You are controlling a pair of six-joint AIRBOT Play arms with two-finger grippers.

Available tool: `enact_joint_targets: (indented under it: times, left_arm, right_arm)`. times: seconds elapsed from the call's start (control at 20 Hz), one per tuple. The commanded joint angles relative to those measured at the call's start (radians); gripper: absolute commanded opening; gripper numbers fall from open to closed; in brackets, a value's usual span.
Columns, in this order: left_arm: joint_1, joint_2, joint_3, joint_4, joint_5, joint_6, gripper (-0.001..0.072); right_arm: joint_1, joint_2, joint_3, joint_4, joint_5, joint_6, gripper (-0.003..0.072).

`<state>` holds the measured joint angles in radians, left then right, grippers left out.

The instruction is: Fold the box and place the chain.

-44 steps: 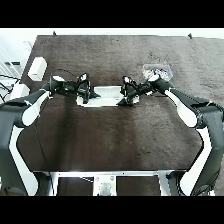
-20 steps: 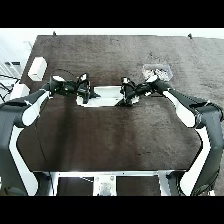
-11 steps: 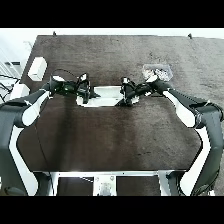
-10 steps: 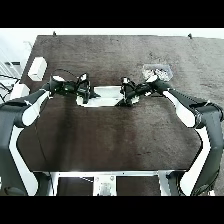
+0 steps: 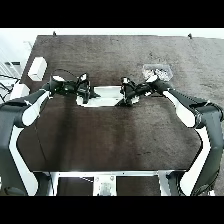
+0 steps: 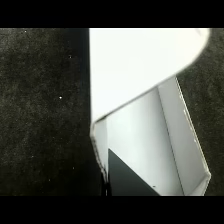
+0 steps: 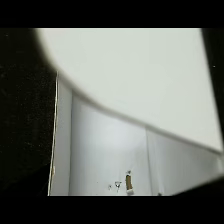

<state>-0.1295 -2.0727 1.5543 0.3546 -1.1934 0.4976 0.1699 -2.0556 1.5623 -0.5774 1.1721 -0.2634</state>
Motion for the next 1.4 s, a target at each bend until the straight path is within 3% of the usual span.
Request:
enact_joint_targets:
  times: [0.0, 0.1, 0.15, 0.2, 0.25, 0.6, 0.75, 0.9, 0.95, 1.0, 1.1, 1.35]
  left_arm:
    - [0.0, 0.0, 0.0, -0.004, -0.003, 0.0, 0.002]
    - [0.0, 0.0, 0.0, -0.018, -0.021, 0.001, 0.0021]
    - [0.0, 0.002, 0.0, -0.024, -0.029, 0.002, 0.0068]
    - [0.0, 0.004, 0.002, -0.027, -0.031, 0.001, 0.0275]
    - [0.0, 0.004, 0.01, -0.027, -0.029, 0.001, 0.0326]
    - [0.027, 0.027, 0.047, -0.024, -0.08, -0.023, 0.0327]
    - [0.093, 0.039, 0.073, -0.023, -0.179, -0.031, 0.0327]
    - [0.158, 0.039, 0.119, -0.052, -0.292, -0.079, 0.032]
    - [0.175, 0.039, 0.138, -0.069, -0.335, -0.108, 0.0127]
    - [0.188, 0.039, 0.16, -0.075, -0.393, -0.103, 0.0018]
    - [0.195, 0.053, 0.183, -0.098, -0.41, -0.174, 0.0014]
    - [0.151, 0.236, 0.133, -0.054, -0.232, -0.236, 0.0012]
  right_arm:
    - [0.0, -0.001, 0.0, 0.0, 0.0, 0.0, 0.0427]
    - [0.0, -0.001, 0.0, 0.0, 0.0, 0.0, 0.0427]
    - [0.0, -0.001, 0.0, 0.0, 0.0, 0.0, 0.0427]
    - [0.0, -0.001, 0.0, 0.0, 0.0, 0.0, 0.0427]
    - [0.0, -0.001, 0.0, 0.0, 0.0, 0.0, 0.0427]
    - [0.0, -0.001, 0.0, 0.0, 0.0, 0.0, 0.0427]
    - [0.0, -0.001, 0.0, 0.0, 0.0, 0.0, 0.0427]
    - [0.0, -0.001, 0.0, 0.0, 0.0, 0.0, 0.0427]
    - [0.0, -0.001, 0.0, 0.0, 0.0, 0.0, 0.0427]
    - [0.0, -0.001, 0.0, 0.0, 0.0, 0.0, 0.0427]
    - [0.0, -0.001, 0.0, 0.0, 0.0, 0.0, 0.0427]
    - [0.0, -0.001, 0.0, 0.0, 0.0, 0.0, 0.0427]
